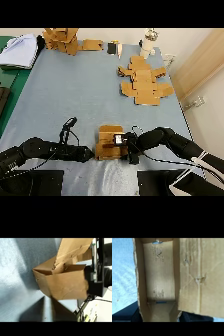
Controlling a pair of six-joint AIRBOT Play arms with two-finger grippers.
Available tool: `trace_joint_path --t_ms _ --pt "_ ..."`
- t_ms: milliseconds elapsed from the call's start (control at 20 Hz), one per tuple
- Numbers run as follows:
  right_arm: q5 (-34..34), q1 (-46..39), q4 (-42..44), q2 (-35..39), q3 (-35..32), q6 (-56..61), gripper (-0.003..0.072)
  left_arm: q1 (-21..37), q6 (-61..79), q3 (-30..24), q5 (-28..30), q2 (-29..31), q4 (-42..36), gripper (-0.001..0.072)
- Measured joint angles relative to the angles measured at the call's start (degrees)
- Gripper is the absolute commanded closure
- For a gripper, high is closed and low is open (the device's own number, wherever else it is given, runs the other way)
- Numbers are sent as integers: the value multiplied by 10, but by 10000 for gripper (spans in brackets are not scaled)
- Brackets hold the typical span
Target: Fold the box.
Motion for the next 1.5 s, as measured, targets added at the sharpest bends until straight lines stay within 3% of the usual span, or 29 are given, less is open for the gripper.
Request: trace_joint_path --t_ms 850,950,1200,1500 --pt "0 0 0 0 0 0 152 -1 17 0 33 -3 -36 331" --pt "0 0 0 0 0 0 152 -1 18 0 37 -6 -39 230" --pt "0 0 0 0 0 0 153 -5 12 13 24 -47 -43 232" --pt "0 0 0 0 0 0 152 -60 2 63 34 -113 -40 234"
